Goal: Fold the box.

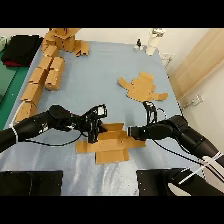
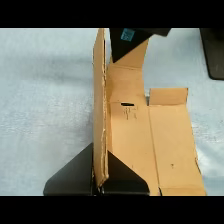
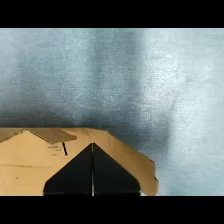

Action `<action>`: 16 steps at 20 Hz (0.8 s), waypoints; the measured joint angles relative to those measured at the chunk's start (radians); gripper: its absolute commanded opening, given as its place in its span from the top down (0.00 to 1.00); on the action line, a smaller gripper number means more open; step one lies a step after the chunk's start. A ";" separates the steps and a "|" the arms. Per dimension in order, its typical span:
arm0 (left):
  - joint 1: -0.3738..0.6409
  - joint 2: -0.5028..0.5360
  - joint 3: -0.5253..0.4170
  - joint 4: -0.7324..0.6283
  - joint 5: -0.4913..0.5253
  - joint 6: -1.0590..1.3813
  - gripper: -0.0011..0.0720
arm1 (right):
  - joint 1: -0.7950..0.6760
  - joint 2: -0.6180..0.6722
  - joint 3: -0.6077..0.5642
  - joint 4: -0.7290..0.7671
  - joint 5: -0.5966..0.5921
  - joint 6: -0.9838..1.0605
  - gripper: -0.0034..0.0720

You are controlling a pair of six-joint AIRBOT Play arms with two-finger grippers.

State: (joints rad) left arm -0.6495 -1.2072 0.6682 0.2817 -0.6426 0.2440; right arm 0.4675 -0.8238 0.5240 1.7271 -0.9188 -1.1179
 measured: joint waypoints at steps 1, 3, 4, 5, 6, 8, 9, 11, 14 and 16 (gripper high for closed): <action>-0.002 0.000 -0.007 -0.002 0.002 0.000 0.97 | 0.000 0.000 0.000 -0.002 0.002 0.001 0.95; -0.004 0.000 -0.017 -0.002 0.000 0.003 0.97 | 0.000 0.000 0.000 -0.003 0.003 0.002 0.95; -0.005 0.000 -0.020 0.000 -0.005 0.003 0.97 | 0.000 0.000 0.000 -0.003 0.005 0.002 0.95; -0.006 0.000 -0.022 0.002 -0.010 0.003 0.97 | 0.000 0.000 0.000 -0.003 0.006 0.002 0.95; -0.008 0.000 -0.024 0.005 -0.015 0.003 0.97 | 0.000 0.000 0.000 -0.003 0.007 0.003 0.95; -0.018 0.001 -0.025 0.009 -0.022 0.003 0.97 | 0.000 0.000 0.000 -0.003 0.014 0.002 0.95; -0.027 0.002 -0.026 0.012 -0.025 0.003 0.97 | 0.000 0.000 0.000 -0.003 0.014 0.003 0.95; -0.046 0.006 -0.026 0.026 -0.027 -0.001 0.97 | 0.000 0.000 0.000 -0.003 0.018 0.003 0.95; -0.067 0.013 -0.027 0.070 -0.032 -0.039 0.97 | 0.000 0.000 0.000 -0.003 0.020 0.003 0.95; -0.073 0.016 -0.027 0.100 -0.037 -0.070 0.97 | 0.000 0.000 0.000 -0.004 0.021 0.003 0.95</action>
